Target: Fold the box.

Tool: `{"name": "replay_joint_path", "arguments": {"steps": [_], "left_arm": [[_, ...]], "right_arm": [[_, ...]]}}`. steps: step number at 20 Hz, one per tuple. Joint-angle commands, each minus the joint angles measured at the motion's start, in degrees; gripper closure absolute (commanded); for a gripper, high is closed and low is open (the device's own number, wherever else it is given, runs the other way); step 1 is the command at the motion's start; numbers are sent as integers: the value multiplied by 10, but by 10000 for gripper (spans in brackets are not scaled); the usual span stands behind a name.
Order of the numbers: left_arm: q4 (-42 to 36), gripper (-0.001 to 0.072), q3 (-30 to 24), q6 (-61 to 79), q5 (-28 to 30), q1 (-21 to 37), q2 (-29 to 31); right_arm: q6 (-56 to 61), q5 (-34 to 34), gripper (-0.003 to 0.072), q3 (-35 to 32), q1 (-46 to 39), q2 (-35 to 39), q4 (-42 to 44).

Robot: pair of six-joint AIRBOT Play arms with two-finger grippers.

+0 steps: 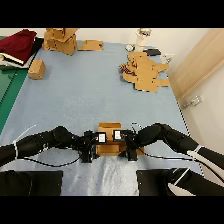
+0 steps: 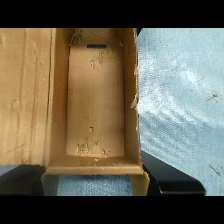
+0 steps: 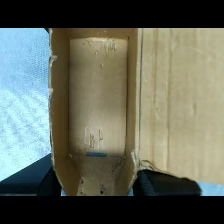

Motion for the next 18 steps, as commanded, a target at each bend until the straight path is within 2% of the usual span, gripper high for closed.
{"name": "replay_joint_path", "arguments": {"steps": [1,13,14,15,18], "left_arm": [[0,255,0,0,0,0,0],[0,255,0,0,0,0,0],[0,256,0,0,0,0,0],[0,255,0,0,0,0,0],[0,255,0,0,0,0,0]], "right_arm": [[0,0,178,0,0,0,0],[0,-13,178,0,1,0,3],[0,-19,103,1,1,1,7],[3,-23,-27,5,0,1,14],[111,-67,-29,26,0,5,-14]]}}
